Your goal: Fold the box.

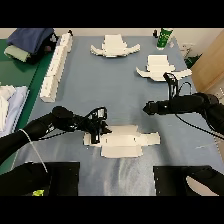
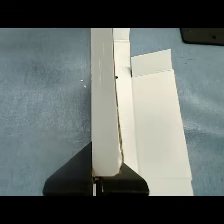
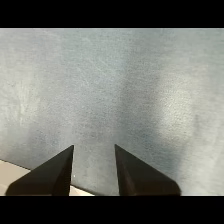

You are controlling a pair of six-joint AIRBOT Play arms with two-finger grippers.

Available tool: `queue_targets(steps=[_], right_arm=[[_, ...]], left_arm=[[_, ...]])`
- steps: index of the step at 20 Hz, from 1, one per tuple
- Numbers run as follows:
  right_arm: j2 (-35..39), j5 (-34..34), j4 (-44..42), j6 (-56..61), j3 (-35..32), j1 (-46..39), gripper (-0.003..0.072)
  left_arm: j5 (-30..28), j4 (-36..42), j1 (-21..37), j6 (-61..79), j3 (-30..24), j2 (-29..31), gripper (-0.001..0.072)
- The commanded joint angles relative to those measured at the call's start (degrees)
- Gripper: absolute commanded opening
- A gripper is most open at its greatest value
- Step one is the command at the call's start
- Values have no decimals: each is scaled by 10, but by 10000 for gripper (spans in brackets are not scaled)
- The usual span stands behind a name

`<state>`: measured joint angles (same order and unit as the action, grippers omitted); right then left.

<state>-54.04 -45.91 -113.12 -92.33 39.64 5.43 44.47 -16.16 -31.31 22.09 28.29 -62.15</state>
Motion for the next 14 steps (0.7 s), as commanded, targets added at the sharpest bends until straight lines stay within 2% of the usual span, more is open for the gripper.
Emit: queue_targets(steps=[1,4,14], right_arm=[[0,-1,-5,0,0,0,405],[0,-2,-16,0,0,0,404],[0,-46,-28,-1,0,0,401]], left_arm=[[-10,-11,-14,-6,-3,0,14],[-9,-33,-14,-43,-3,0,14],[-9,-33,-13,-87,16,0,14]])
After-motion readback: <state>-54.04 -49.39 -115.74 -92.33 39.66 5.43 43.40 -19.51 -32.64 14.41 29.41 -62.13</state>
